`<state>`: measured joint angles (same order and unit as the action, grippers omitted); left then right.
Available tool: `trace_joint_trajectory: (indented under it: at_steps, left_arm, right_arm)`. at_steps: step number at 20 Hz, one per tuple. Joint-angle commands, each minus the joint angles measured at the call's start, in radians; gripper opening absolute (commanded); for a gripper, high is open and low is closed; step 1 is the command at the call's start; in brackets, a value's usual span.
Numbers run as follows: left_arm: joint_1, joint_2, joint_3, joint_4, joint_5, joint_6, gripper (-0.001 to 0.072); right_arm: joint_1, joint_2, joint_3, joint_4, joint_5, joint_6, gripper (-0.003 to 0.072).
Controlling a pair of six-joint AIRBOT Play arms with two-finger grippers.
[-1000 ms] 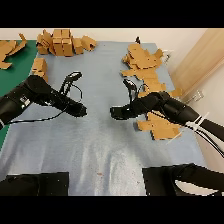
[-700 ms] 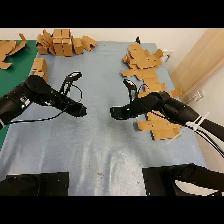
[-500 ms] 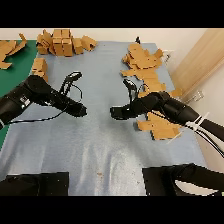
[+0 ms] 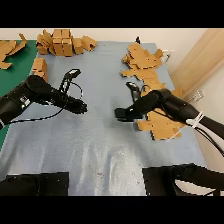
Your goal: Fold the box.
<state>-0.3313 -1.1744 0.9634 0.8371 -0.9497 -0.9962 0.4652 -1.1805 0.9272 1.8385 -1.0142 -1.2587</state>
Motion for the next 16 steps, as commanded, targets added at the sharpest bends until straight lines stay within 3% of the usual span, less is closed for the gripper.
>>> trace_joint_trajectory:
  at_steps: [1, 2, 4, 9, 10, 13, 14, 15, 16]
  left_arm:
    - [0.0, -0.001, 0.0, -0.006, 0.053, 0.0, 0.0012]
    - [0.0, -0.001, 0.0, -0.007, 0.051, 0.0, 0.0012]
    - [0.0, -0.001, 0.0, -0.008, 0.049, -0.002, 0.0014]
    - [0.0, -0.001, 0.0, -0.012, 0.05, -0.027, 0.0015]
    - [0.0, -0.001, 0.0, -0.012, 0.051, -0.042, 0.0014]
    - [0.0, -0.001, 0.0, -0.011, 0.05, -0.048, 0.0015]
    - [0.0, -0.001, 0.0, -0.014, 0.048, -0.05, 0.0166]
    - [0.0, -0.001, 0.0, -0.023, 0.048, -0.063, 0.043]
    - [0.001, -0.001, 0.0, -0.03, 0.05, -0.093, 0.048]
  right_arm:
    - [-0.143, -0.001, 0.084, -0.411, -0.348, 0.099, 0.0361]
    - [-0.206, -0.001, 0.112, -0.526, -0.414, 0.096, 0.0466]
    - [-0.348, -0.001, 0.145, -0.66, -0.46, 0.025, 0.0467]
    - [-0.725, -0.028, 0.148, -0.657, -0.369, -0.236, 0.0476]
    - [-0.783, -0.03, 0.148, -0.656, -0.343, -0.268, 0.0514]
    - [-0.931, -0.06, 0.148, -0.586, -0.282, -0.322, 0.0514]
    - [-0.965, -0.08, 0.148, -0.523, -0.269, -0.373, 0.0514]
    - [-0.99, -0.104, 0.148, -0.443, -0.26, -0.451, 0.0514]
    - [-1.004, -0.122, 0.148, -0.381, -0.246, -0.507, 0.0514]
